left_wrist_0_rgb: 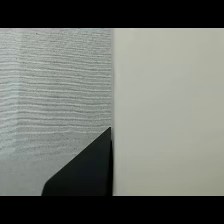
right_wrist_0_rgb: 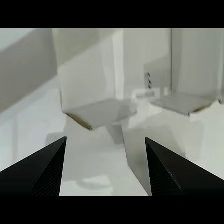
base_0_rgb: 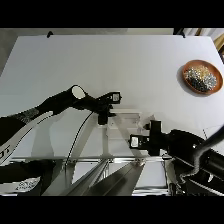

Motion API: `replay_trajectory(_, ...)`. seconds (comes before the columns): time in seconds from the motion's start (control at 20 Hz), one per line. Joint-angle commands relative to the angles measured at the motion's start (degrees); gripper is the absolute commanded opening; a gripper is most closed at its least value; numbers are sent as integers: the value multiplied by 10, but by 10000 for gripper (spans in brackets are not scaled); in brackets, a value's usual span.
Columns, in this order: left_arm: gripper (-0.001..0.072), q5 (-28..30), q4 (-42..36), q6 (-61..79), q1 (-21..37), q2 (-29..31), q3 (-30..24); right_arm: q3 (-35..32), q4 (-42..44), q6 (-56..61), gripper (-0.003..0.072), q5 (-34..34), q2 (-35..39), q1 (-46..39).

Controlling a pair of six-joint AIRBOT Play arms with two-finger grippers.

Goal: Fold the box and place the chain.

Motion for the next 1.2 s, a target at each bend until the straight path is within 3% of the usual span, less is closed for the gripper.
replay_trajectory(0.0,10,0,0,0,0,0,0,-15,-6,26,557,-38,-1,23)
replay_trajectory(0.15,10,0,0,0,0,0,0,-18,-5,68,560,-38,-13,23)
replay_trajectory(0.5,10,0,0,0,0,0,0,-23,-4,77,555,-129,-60,23)
replay_trajectory(1.15,10,0,0,0,0,0,0,-23,-14,77,522,-117,-58,23)
